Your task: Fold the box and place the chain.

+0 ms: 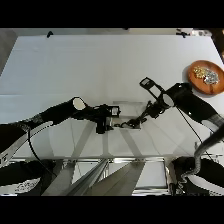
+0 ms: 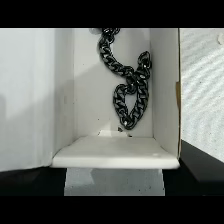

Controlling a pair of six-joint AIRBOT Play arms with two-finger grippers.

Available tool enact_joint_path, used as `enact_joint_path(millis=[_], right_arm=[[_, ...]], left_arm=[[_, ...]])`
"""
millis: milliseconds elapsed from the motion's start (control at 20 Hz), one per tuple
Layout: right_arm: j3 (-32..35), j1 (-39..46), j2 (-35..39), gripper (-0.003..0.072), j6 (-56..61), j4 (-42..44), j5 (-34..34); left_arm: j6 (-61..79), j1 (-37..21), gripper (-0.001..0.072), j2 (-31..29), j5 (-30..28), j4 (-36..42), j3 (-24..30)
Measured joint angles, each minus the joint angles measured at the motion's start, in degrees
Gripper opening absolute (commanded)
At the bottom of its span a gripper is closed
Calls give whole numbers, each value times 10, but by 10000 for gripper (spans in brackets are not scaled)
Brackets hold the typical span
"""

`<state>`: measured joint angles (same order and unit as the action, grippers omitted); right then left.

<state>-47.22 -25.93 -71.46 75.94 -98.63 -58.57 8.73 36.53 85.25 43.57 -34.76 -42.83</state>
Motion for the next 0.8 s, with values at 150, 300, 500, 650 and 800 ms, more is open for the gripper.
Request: enact_joint_path(millis=[150,300,500,650,800], right_arm=[[-7,7,-23,638,-112,37,32],[-9,24,-31,637,-180,79,40],[-10,36,-38,637,-228,125,42],[-10,39,-53,634,-221,120,37],[-10,40,-62,457,-213,110,29]], left_arm=[[0,0,347,0,0,0,0],[0,0,347,0,0,0,0],[0,0,347,0,0,0,0],[0,0,347,0,0,0,0],[0,0,347,0,0,0,0]])
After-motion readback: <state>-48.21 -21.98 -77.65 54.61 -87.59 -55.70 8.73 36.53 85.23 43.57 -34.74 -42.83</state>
